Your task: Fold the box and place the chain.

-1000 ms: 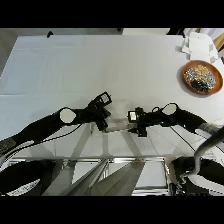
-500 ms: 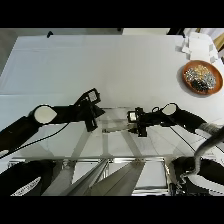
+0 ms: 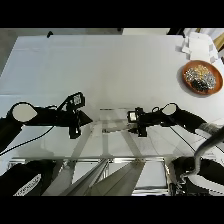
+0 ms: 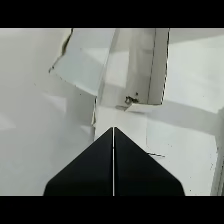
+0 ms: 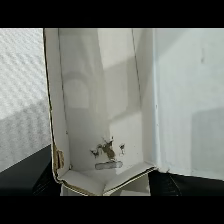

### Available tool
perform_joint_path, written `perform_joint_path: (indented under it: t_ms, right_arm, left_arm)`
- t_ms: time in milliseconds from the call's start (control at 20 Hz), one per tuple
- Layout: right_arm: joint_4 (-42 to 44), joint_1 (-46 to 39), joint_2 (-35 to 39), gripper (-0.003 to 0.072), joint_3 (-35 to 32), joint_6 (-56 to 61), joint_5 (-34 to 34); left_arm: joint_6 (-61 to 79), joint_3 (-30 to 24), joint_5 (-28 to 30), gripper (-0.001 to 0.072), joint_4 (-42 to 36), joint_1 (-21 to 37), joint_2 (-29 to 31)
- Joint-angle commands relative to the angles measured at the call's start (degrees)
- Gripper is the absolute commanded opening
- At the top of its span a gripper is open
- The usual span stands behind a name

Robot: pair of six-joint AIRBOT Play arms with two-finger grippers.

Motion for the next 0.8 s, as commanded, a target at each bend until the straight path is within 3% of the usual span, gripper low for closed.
perform_joint_path:
  t_ms: [0, 250, 650, 750]
  right_arm:
    - [0.0, 0.0, 0.0, 0.0292, 0.0, 0.0, 0.0]
    - [0.0, 0.0, 0.0, 0.0292, 0.0, 0.0, 0.0]
    - [0.0, 0.0, 0.0, 0.0292, 0.0, 0.0, 0.0]
    - [0.0, 0.0, 0.0, 0.0292, 0.0, 0.0, 0.0]
  left_arm:
    - [0.4, -1.5, 2.8, 0.0009, -0.2, -1.6, -2.7]
    - [5.3, -1.5, 2.7, 0.0007, -0.6, -6.0, -3.4]
    - [5.1, -3.4, 2.7, 0.0009, 6.6, -5.8, -7.8]
    - [5.2, -3.4, 3.8, 0.0047, 7.2, -5.8, -9.6]
